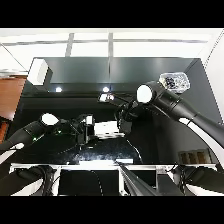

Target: Fold the box and place the chain.

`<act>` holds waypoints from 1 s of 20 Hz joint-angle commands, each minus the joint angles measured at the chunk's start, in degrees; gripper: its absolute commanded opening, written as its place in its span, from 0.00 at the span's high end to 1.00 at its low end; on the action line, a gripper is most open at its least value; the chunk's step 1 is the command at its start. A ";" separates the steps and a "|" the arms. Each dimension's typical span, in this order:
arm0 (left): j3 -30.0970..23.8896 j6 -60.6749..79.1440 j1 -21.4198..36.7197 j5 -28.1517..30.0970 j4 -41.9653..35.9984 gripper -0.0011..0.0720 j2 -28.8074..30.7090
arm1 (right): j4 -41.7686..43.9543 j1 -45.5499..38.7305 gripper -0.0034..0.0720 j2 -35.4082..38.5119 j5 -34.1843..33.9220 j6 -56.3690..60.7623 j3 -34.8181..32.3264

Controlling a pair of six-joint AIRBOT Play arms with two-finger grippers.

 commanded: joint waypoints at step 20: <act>0.02 0.00 0.00 -0.07 0.02 0.26 -0.02 | -0.96 1.97 0.67 -0.02 -0.83 2.80 0.00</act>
